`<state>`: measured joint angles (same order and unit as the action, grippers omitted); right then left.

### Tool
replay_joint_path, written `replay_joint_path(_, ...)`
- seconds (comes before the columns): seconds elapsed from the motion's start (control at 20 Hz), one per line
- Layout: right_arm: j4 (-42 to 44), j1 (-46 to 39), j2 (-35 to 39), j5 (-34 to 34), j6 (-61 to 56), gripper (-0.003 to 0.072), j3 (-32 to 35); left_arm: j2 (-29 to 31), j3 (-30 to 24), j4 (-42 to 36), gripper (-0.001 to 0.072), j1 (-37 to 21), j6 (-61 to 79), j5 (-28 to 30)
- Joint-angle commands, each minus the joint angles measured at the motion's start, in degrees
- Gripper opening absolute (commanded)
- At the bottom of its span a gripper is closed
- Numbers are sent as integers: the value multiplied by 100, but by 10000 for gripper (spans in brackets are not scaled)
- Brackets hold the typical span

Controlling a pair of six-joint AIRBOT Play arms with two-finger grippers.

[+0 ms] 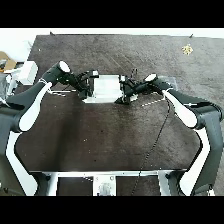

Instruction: Fold the box and place the chain.

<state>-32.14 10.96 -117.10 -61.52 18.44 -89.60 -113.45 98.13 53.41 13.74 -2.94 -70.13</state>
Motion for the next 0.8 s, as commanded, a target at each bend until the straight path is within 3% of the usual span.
replay_joint_path(0.0,0,4,0,0,0,592,0,0,2,-20,51,0,2,-70)
replay_joint_path(0.25,0,4,-2,0,0,592,0,9,2,459,55,-39,-9,-76)
replay_joint_path(0.3,0,4,-2,-9,0,592,0,20,2,614,172,-90,-48,-20)
replay_joint_path(0.35,0,4,-2,-9,0,592,0,31,7,647,399,-181,-197,118)
replay_joint_path(0.4,2,4,0,-13,0,592,0,48,13,586,513,-273,-369,199)
replay_joint_path(0.5,0,4,-2,-15,0,592,0,48,103,363,516,-396,-407,-120)
replay_joint_path(0.6,0,4,0,-15,0,592,0,46,114,155,718,-420,-409,-372)
replay_joint_path(0.75,0,4,0,-15,0,592,0,31,96,-24,707,-398,-407,-470)
